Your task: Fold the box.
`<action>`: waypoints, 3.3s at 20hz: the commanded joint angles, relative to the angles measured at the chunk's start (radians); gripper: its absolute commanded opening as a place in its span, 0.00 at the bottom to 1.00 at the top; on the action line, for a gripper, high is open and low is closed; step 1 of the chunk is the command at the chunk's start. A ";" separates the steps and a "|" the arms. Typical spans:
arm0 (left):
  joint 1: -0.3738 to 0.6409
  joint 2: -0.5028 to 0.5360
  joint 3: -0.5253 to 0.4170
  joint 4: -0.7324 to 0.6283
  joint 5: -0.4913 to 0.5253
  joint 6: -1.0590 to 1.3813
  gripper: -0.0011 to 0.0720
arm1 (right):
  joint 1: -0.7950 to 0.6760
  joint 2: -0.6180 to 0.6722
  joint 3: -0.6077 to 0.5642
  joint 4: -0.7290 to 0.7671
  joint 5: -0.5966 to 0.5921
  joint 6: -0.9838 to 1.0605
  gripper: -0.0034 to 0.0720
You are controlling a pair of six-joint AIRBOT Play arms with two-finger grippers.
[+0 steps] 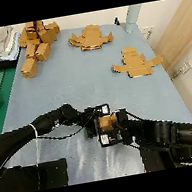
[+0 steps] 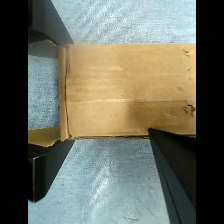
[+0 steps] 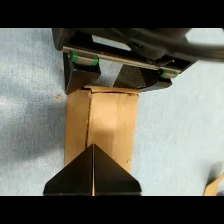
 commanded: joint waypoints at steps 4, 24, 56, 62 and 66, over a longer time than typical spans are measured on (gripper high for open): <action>0.001 0.000 0.001 0.000 0.000 0.000 0.73 | -0.001 0.079 0.012 -0.003 -0.106 0.001 0.05; 0.001 0.000 0.001 0.000 0.000 0.000 0.73 | -0.002 0.050 -0.025 -0.018 -0.114 0.053 0.05; 0.019 0.048 0.001 0.001 0.011 -0.059 0.73 | -0.002 0.236 0.047 -0.293 -0.508 1.317 0.05; 0.136 0.113 0.001 0.002 0.019 -0.152 0.73 | -0.002 0.236 0.047 -0.327 -0.524 1.325 0.05; 0.365 0.113 0.001 0.126 0.018 -0.314 0.73 | -0.002 0.235 0.047 -0.333 -0.531 1.336 0.05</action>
